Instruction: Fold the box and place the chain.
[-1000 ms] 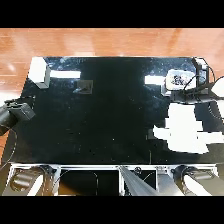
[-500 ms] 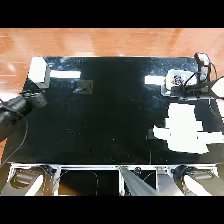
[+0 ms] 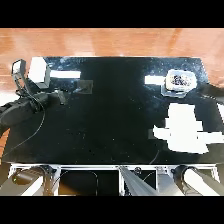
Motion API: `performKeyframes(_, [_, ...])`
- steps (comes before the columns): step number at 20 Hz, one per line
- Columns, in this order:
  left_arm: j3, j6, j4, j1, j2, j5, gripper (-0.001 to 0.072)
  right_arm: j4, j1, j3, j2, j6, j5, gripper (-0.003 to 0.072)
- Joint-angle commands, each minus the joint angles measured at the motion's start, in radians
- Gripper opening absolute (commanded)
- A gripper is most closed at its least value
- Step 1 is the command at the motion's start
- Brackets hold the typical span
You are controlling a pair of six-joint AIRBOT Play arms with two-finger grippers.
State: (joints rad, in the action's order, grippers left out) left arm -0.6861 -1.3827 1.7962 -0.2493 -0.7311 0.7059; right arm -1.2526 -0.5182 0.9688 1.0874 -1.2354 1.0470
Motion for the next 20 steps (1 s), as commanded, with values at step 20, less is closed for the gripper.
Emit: performKeyframes(20, [-0.018, -0.049, 0.019, -0.020, -0.052, -0.089, 0.0632, -0.041, -0.572, 0.219, 0.549, 0.254, 0.597, 0.0585])
